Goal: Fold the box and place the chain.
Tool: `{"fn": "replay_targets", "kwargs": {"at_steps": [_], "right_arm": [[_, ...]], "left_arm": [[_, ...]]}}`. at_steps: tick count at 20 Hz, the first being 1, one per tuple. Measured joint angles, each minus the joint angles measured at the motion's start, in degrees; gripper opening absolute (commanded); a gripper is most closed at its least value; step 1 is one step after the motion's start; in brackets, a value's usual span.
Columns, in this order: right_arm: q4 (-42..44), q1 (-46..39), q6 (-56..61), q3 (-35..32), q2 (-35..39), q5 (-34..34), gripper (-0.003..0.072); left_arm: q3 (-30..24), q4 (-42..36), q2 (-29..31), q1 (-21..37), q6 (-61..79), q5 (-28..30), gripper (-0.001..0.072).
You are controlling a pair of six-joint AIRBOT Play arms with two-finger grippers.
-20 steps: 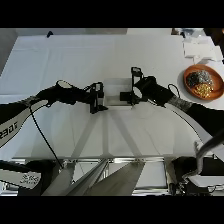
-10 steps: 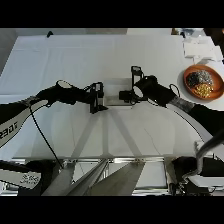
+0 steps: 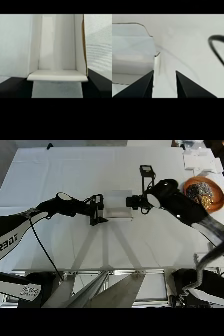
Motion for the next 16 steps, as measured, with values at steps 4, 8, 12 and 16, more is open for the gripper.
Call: {"fn": "replay_targets", "kwargs": {"at_steps": [4, 8, 12, 16], "right_arm": [[-3.50, -6.80, -3.21, 0.00, 7.45, 5.46, 0.0344], [-4.46, -21.55, -13.14, 0.00, 11.45, 8.85, 0.0409], [-1.40, -38.97, -24.90, 0.00, 11.23, 6.36, 0.0411], [2.01, -52.26, -33.92, 0.00, 6.23, 2.25, 0.0412]], "left_arm": [[0.00, 0.00, 0.00, 0.00, 0.00, 0.00, 0.0215], [0.00, 0.00, 0.00, -0.02, 0.00, 0.00, 0.0215], [-0.02, 0.00, 0.00, 0.00, 0.00, 0.00, 0.0215], [0.00, 0.00, 0.00, 0.00, 0.00, -0.02, 0.0215]]}}
